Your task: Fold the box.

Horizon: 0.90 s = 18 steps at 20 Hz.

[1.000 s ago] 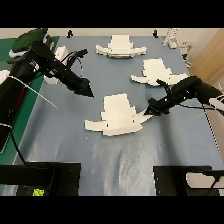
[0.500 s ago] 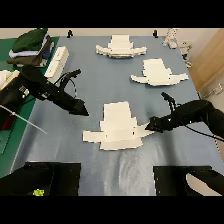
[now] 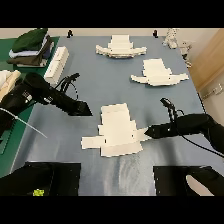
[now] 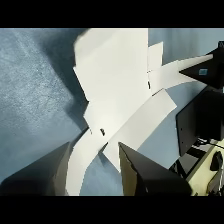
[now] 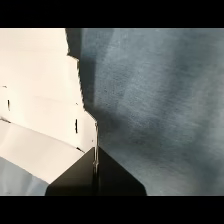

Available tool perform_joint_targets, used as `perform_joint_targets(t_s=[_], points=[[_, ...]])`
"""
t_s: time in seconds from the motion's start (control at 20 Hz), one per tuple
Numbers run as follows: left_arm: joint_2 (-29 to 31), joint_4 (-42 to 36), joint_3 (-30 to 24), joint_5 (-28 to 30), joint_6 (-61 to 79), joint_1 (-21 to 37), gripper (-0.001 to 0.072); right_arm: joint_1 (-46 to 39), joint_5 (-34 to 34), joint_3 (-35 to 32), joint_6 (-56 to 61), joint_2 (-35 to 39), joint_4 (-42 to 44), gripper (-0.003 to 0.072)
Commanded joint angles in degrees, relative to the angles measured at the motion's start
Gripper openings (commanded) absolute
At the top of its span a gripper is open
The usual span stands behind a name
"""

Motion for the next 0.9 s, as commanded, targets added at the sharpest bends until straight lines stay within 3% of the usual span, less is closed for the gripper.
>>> perform_joint_targets(t_s=[0.0, 0.25, 0.45, 0.7, 0.85], points=[[-3.17, -0.33, -0.31, 2.67, 0.07, 0.09, 0.0438, 3.65, 5.01, -3.82, -1.03, 4.59, -0.17, 0.0000], [-11.28, -5.11, -0.31, 3.02, 4.96, 0.04, 0.0438, 4.61, 5.25, -4.83, -0.85, 5.73, -0.15, 0.0000], [-19.63, -16.13, -0.28, 2.80, 14.97, -0.04, 0.0438, 4.61, 5.01, -4.83, -0.85, 5.73, -0.15, 0.0000], [-26.97, -25.38, -0.09, -3.08, 25.77, -0.07, 0.0437, 4.61, 4.81, -4.83, -0.85, 5.66, -0.17, 0.0000], [-28.28, -26.10, 0.35, -5.14, 28.50, -1.66, 0.0437, 4.61, 4.79, -4.85, -0.79, 5.66, -0.17, 0.0000]])
